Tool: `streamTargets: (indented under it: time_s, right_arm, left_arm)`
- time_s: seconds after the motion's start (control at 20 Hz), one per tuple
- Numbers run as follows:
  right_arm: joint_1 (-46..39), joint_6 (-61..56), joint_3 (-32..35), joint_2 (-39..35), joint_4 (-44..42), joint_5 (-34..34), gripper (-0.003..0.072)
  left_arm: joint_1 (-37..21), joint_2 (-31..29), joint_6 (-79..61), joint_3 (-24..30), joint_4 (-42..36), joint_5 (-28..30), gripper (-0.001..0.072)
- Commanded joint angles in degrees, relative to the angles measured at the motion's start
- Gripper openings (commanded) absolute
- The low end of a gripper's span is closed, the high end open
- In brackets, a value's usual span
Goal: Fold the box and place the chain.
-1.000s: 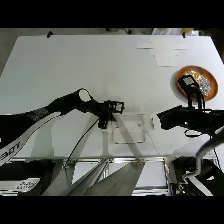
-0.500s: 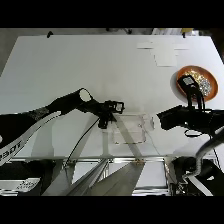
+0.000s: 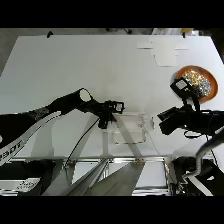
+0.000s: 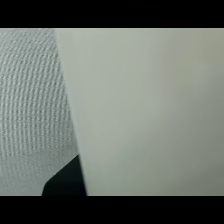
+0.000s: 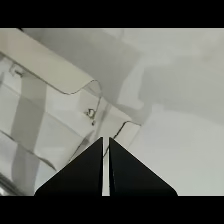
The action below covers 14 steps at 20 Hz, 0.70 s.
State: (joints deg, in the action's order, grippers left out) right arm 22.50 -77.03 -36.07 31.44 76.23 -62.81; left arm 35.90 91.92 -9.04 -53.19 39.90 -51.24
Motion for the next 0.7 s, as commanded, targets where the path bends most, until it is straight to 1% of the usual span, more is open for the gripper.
streamTargets:
  time_s: [0.0,0.05,0.15,0.25,0.45,0.65]
  right_arm:
    - [0.0,7.1,0.0,-0.1,-3.7,-1.5,0.0038]
    - [0.0,10.0,0.0,-0.1,-4.7,-1.9,0.0019]
    - [0.0,18.6,0.0,-0.1,-7.5,-2.9,0.0019]
    - [0.0,23.9,0.0,-0.1,-9.5,-4.4,0.0019]
    - [0.0,25.1,0.0,-0.1,-9.6,-9.8,0.0019]
    - [0.0,28.2,0.0,-0.1,-9.7,-11.8,0.0021]
  left_arm:
    - [0.0,0.0,0.0,0.0,0.0,0.0,0.0010]
    - [0.0,0.0,0.0,0.0,0.0,0.0,0.0010]
    - [0.0,0.0,0.0,0.0,0.0,0.0,0.0010]
    - [0.0,0.0,0.0,0.0,0.0,0.0,0.0010]
    - [0.0,0.0,0.0,0.0,0.0,0.0,0.0010]
    - [0.0,0.0,0.0,0.0,0.0,0.0,0.0010]
